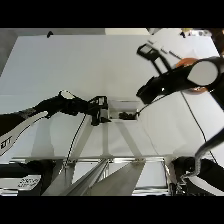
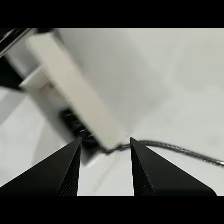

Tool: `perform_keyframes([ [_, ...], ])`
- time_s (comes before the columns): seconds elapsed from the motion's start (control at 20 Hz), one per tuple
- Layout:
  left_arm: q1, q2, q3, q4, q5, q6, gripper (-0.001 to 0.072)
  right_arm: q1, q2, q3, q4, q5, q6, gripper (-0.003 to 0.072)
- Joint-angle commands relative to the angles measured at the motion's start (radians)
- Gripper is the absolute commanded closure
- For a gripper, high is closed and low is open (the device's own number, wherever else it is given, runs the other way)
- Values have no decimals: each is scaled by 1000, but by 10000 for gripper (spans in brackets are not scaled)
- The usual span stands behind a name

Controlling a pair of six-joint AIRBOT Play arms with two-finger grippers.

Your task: Fold the box and place the chain.

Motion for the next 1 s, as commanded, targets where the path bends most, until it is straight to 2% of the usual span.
perform_keyframes([
  [0.0, 0, 0, 0, 0, 0, 0, 641, -136, -6, 56, -106, 0, 110, 341],
  [0.15, 0, 0, 0, 0, 0, 0, 641, -253, -73, 38, -150, 6, 172, 341],
  [0.35, 0, 0, 0, 0, 0, 0, 641, -282, -241, 37, -145, 18, 175, 329],
  [0.45, 0, 0, 0, 0, 0, 0, 641, -274, -327, 37, -145, 46, 183, 196],
  [0.65, 0, 0, 0, 0, 0, 0, 641, -272, -453, 37, -146, 67, 192, 205],
  [0.7, 0, 0, 0, 0, 0, 0, 641, -272, -472, 37, -146, 67, 193, 236],
  [0.75, 0, 0, 0, 0, 0, 0, 641, -272, -489, 36, -146, 68, 193, 278],
  [0.95, 0, 0, 0, 0, 0, 0, 641, -277, -514, 16, -147, 40, 216, 283],
])
